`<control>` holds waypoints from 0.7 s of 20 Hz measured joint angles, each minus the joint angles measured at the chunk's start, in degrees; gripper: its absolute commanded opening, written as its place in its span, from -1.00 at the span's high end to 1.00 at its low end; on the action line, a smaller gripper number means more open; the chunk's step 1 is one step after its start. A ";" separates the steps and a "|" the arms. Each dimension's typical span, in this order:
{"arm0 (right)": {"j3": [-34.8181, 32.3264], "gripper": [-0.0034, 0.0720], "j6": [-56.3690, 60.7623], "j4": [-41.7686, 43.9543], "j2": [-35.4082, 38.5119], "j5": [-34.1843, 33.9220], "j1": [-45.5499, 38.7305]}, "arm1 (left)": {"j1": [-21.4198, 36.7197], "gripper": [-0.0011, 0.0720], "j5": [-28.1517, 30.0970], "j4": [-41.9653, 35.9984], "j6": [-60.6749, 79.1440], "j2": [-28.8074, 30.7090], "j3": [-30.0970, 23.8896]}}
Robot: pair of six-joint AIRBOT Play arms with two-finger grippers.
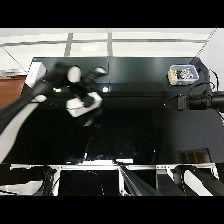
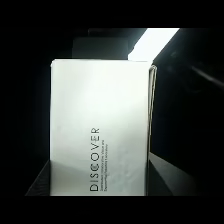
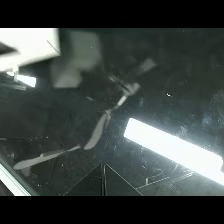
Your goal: Fold the box and place the chain.
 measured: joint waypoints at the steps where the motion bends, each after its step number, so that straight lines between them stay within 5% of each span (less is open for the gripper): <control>1: 0.02 0.87 -0.02 0.02 0.00 -0.04 0.00 | 3.63 0.18 -1.81 1.31 -3.17 1.16 -1.14; 8: -0.26 0.87 -0.13 0.04 0.00 -0.98 0.00 | 29.33 0.18 -4.02 4.31 -13.77 7.93 -9.25; 14: -0.39 0.87 0.72 0.13 0.00 -3.56 0.04 | 44.35 0.18 9.88 -1.88 -11.76 9.33 -10.56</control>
